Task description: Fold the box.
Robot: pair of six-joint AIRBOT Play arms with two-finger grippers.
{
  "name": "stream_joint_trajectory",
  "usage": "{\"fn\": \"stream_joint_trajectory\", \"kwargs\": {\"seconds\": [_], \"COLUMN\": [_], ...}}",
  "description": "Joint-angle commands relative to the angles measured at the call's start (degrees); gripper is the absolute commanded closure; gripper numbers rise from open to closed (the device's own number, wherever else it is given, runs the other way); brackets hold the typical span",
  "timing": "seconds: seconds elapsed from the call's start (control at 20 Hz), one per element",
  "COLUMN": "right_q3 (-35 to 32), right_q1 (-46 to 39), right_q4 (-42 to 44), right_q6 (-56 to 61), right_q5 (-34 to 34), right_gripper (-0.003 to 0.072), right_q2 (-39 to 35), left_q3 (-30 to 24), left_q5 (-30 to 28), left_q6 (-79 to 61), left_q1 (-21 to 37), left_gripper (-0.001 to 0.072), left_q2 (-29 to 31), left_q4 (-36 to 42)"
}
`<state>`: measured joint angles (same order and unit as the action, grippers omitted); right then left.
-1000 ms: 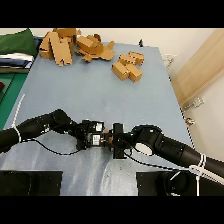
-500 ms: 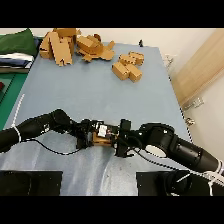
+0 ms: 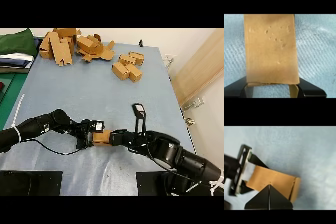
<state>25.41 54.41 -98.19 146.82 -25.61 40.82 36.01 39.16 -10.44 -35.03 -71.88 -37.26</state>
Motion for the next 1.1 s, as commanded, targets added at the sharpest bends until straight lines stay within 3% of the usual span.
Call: {"fn": "stream_joint_trajectory", "kwargs": {"seconds": [0.0,0.1,0.2,0.4,0.75,1.05], "right_q3": [-9.01,-9.35,-8.9,-8.57,-8.59,-8.59], "right_q1": [0.39,0.57,0.76,4.24,5.31,5.33], "right_q4": [8.85,9.73,9.97,14.73,14.43,12.96], "right_q6": [25.29,25.16,25.31,25.29,23.08,23.06], "right_q5": [25.92,35.32,39.47,39.41,30.51,30.58], "right_gripper": [0.0688,0.0688,0.0688,0.0688,0.0688,0.0688], "right_q2": [0.22,3.21,6.4,10.54,11.69,15.65], "left_q3": [0.0,0.0,0.0,0.0,0.0,0.0], "left_q5": [-0.02,0.02,0.33,0.35,0.28,0.33], "left_q6": [-0.04,-0.04,-0.04,-0.02,-0.02,-0.02], "left_q1": [0.0,0.0,0.0,0.0,0.0,0.0], "left_gripper": [0.0444,0.0444,0.0443,0.0444,0.0444,0.0444], "left_q2": [-0.02,-0.02,-0.02,-0.02,-0.02,-0.02], "left_q4": [-0.02,-0.02,0.0,0.0,0.0,-0.02]}}
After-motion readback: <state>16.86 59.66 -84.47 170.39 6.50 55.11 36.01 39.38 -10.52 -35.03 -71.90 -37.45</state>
